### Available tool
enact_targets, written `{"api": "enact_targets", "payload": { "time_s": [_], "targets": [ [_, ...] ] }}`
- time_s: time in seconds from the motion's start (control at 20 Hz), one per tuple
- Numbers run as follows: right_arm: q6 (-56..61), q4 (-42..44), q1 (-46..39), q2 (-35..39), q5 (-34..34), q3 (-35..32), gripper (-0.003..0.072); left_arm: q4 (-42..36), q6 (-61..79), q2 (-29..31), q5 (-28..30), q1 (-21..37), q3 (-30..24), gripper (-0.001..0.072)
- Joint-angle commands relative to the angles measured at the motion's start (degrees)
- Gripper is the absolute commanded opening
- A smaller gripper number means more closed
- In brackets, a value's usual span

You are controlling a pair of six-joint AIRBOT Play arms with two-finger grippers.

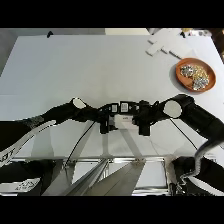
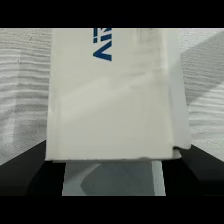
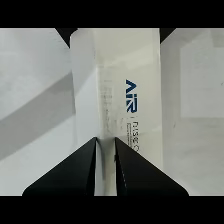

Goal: Fold the box and place the chain.

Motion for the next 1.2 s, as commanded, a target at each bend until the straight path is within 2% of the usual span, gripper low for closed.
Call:
{"api": "enact_targets", "payload": {
  "time_s": [0.0,0.35,0.6,0.9,1.15],
  "targets": [
    [0.2,-1.0,0.0,0.4,-0.7,0.3,0.0099,0.0,0.1,0.0,0.0,0.0,0.0,0.0099],
    [0.2,-0.9,0.0,0.6,-0.4,3.1,0.0099,0.0,0.1,0.0,0.0,0.0,0.0,0.0099],
    [0.3,2.2,0.0,-1.7,0.5,3.1,0.0099,0.0,0.1,0.0,0.0,0.0,0.0,0.0099],
    [0.2,1.6,0.0,-2.6,0.8,3.1,0.0099,0.0,0.1,0.0,0.0,0.0,0.0,0.0099],
    [0.3,1.5,0.0,-2.6,-1.4,3.1,0.0099,0.0,0.1,0.0,0.0,0.0,0.0,0.0099]
  ]
}}
